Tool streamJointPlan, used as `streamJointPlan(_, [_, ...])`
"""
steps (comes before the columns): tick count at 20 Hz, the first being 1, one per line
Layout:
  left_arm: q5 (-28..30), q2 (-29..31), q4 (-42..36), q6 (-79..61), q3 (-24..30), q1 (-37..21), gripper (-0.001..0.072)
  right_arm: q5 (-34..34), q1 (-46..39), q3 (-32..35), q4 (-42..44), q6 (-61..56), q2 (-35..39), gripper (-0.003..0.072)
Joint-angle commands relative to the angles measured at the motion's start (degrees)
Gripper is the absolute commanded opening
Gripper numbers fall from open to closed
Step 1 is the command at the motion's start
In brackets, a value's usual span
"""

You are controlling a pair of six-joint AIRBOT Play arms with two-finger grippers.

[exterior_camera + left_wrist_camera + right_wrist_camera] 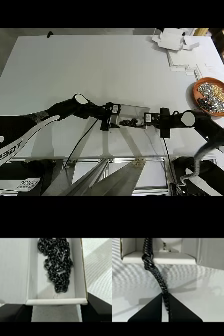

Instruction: Fold the box and place the chain.

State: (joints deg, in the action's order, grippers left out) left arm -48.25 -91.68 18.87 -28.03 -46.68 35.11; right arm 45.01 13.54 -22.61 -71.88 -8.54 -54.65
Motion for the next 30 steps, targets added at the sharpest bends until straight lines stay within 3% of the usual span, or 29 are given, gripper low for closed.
streamJointPlan(1, [0.0,0.0,0.0,-0.02,0.0,-0.02,0.0432,4.26,0.04,-0.07,0.57,-0.02,4.9,0.0019])
streamJointPlan(4, [0.0,0.0,0.0,-0.02,0.0,-0.02,0.0432,5.55,0.04,-0.04,5.2,0.07,11.23,0.0019])
streamJointPlan(7, [0.0,0.0,0.0,-0.02,0.0,0.0,0.0432,5.55,0.04,-0.04,17.81,4.94,15.21,0.0019])
streamJointPlan(11, [0.0,0.0,0.0,-0.02,0.0,-0.02,0.0432,5.4,0.09,-0.04,39.45,14.43,15.19,0.0019])
streamJointPlan(15, [0.0,0.0,0.0,-0.02,0.0,-0.02,0.0432,5.33,0.09,-0.04,49.4,18.95,13.38,0.0019])
streamJointPlan(21, [0.02,0.0,0.0,-0.02,0.0,-0.02,0.0432,2.08,5.81,-0.04,48.63,19.61,7.52,0.0025])
streamJointPlan(23, [0.02,0.0,0.0,-0.02,0.0,-0.02,0.0432,-1.38,8.02,-0.04,46.27,19.56,5.88,0.0189])
streamJointPlan(25, [0.0,0.0,0.0,-0.02,0.0,0.0,0.0432,-1.77,8.11,-0.42,43.76,19.56,6.47,0.0205])
streamJointPlan(28, [0.0,0.0,0.0,-0.02,0.0,-0.02,0.0432,1.27,7.91,-4.2,29.11,14.16,10.21,0.0204])
streamJointPlan(30, [0.0,0.0,0.0,-0.02,0.0,0.0,0.0432,7.91,4.48,-7.89,17.9,8.74,11.85,0.0202])
